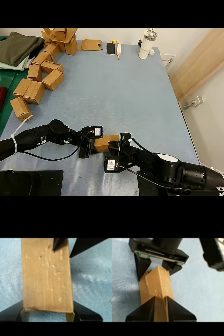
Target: Fold the box.
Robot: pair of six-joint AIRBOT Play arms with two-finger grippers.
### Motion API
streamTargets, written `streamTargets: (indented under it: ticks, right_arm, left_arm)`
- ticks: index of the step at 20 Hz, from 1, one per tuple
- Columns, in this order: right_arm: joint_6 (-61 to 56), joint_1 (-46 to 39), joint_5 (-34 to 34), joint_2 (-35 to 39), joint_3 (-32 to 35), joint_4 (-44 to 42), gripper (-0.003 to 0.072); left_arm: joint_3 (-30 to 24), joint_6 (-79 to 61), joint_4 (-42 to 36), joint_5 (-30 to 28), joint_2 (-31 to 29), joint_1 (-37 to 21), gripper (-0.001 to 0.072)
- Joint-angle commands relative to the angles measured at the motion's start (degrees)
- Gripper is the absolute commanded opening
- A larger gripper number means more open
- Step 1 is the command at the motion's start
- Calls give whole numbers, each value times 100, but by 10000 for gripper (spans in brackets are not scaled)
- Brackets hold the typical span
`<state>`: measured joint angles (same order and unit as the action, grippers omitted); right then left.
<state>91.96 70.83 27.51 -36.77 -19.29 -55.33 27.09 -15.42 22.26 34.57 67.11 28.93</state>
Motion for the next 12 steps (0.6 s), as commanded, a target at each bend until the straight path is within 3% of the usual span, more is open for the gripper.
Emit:
streamTargets:
  ticks: [1, 9, 11, 12]
  right_arm:
    - [-2, -2, -7, 7, -13, 2, 221]
    - [-2, -2, -4, 20, -87, 2, 219]
    - [-2, -4, 24, 17, -87, 2, 92]
    - [-2, -4, 39, 17, -87, 2, 92]
  left_arm:
    - [-2, 2, 2, -4, 2, 2, 464]
    - [-2, 2, 2, -4, 2, 2, 463]
    - [-2, 2, 2, -4, 2, 2, 463]
    - [-2, 2, 2, -7, 2, 2, 464]
